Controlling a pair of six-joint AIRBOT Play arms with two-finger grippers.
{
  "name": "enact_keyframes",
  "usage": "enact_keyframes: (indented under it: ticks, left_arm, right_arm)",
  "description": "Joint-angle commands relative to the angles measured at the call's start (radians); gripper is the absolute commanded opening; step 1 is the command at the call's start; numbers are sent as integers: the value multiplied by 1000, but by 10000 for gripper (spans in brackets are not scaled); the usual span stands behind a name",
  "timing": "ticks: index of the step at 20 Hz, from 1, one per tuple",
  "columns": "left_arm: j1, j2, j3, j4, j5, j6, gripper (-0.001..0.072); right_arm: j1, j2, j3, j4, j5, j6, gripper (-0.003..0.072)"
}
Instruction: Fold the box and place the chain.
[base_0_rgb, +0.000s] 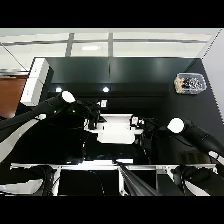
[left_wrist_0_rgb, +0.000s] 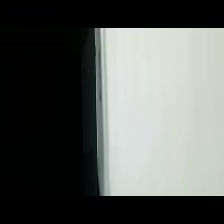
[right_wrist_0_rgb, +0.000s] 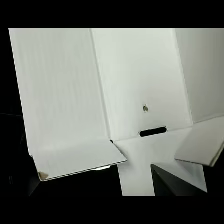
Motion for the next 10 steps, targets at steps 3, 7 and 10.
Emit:
enact_keyframes:
  ticks: [3, 7, 10]
  left_arm:
    - [0, 0, 0, 0, 0, 0, 27]
    - [0, 0, 0, 0, 0, -1, 27]
    - [0, 0, 0, 0, 0, -1, 27]
  right_arm:
    - [19, 1, -1, 64, -60, 13, 681]
    - [-16, 35, 1, 62, -47, 15, 681]
    - [-39, 75, 1, 61, -32, 15, 681]
